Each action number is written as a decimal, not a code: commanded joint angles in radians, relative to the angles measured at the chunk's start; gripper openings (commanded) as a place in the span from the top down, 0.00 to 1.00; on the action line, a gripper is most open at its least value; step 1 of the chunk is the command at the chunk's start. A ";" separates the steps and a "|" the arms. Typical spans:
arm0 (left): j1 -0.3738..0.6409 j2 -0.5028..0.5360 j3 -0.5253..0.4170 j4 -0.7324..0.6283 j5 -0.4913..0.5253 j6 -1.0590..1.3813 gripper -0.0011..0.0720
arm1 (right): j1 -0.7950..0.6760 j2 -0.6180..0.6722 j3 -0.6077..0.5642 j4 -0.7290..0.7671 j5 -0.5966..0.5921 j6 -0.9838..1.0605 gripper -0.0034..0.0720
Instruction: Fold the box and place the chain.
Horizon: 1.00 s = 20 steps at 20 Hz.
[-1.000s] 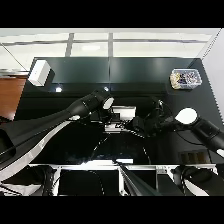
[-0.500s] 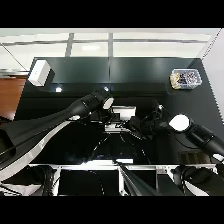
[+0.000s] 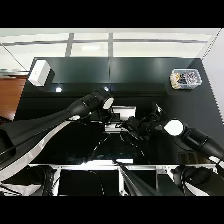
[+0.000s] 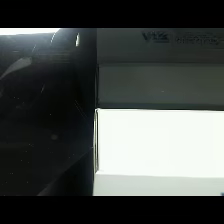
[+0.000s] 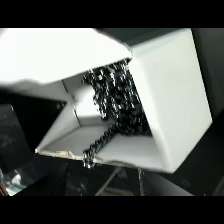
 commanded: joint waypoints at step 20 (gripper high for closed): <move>0.000 0.000 0.001 0.000 0.000 0.000 0.95 | 0.069 -0.039 -0.001 0.071 -0.115 0.007 0.49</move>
